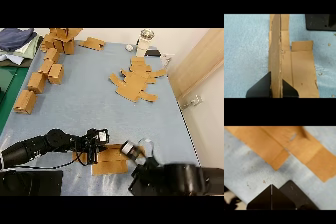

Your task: Fold the box.

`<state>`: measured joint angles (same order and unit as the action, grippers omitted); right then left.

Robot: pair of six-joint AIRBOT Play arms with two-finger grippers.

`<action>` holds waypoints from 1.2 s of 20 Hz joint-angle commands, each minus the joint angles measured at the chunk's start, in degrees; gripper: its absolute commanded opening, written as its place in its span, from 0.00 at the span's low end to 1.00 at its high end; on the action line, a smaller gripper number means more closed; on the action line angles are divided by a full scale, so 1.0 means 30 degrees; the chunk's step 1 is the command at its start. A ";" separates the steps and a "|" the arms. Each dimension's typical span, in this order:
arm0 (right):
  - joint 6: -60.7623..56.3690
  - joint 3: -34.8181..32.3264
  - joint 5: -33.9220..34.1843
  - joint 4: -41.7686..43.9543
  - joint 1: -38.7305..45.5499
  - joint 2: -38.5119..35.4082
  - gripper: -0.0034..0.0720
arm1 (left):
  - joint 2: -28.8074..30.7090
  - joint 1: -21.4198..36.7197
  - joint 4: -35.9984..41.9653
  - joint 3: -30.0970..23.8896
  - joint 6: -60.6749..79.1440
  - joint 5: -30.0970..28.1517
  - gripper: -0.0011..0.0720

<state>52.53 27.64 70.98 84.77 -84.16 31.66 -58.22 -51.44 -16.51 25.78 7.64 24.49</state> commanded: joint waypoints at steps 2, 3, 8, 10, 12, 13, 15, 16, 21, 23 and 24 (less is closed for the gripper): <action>0.0000 -0.0641 -0.1712 -0.4277 -0.4830 0.3424 0.67 | 0.0000 0.0000 0.0000 0.0000 0.0000 -0.0007 0.03; 0.0007 -0.0641 -0.1865 -0.4408 -0.4794 0.4299 0.67 | 0.0000 0.0000 0.0000 0.0000 0.0000 -0.0015 0.03; -0.0007 -0.0619 -0.3555 -0.6040 -0.4794 0.7111 0.67 | -0.0007 0.0000 0.0000 0.0000 0.0000 -0.0007 0.03; -0.0015 -0.0627 -0.3796 -0.6630 -0.4787 0.7264 0.67 | 0.0000 0.0000 0.0000 0.0000 0.0000 0.0036 0.03; -0.0080 -0.0627 -0.3825 -0.7482 -0.4787 0.7278 0.67 | 0.0000 0.0000 0.0000 0.0000 0.0000 0.0022 0.03; -0.0131 -0.0627 -0.3818 -0.7868 -0.4779 0.7278 0.67 | 0.0000 0.0000 0.0000 0.0000 0.0000 0.0022 0.03; -0.0590 -0.0627 -0.3825 -0.8393 -0.4342 0.7278 0.67 | -0.0007 0.0000 0.0000 0.0000 0.0000 0.0022 0.03; -0.0590 -0.0627 -0.3832 -0.8495 -0.4065 0.7278 0.64 | -0.0007 0.0000 0.0000 0.0000 0.0000 0.0022 0.03; -0.0721 -0.0248 -0.3752 -0.8670 -0.3840 0.7220 0.63 | 0.0000 0.0000 0.0000 0.0000 0.0000 0.0022 0.03; -0.1501 0.0189 -0.3497 -0.8699 -0.3832 0.7053 0.63 | -0.0007 0.0000 0.0000 0.0000 0.0000 0.0036 0.03; -0.1931 0.0328 -0.3504 -0.8808 -0.3832 0.6929 0.63 | 0.0000 0.0000 0.0000 0.0000 0.0000 0.0036 0.03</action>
<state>49.41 27.44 59.96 59.02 -95.81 52.97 -58.22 -51.44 -16.49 25.78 7.62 24.58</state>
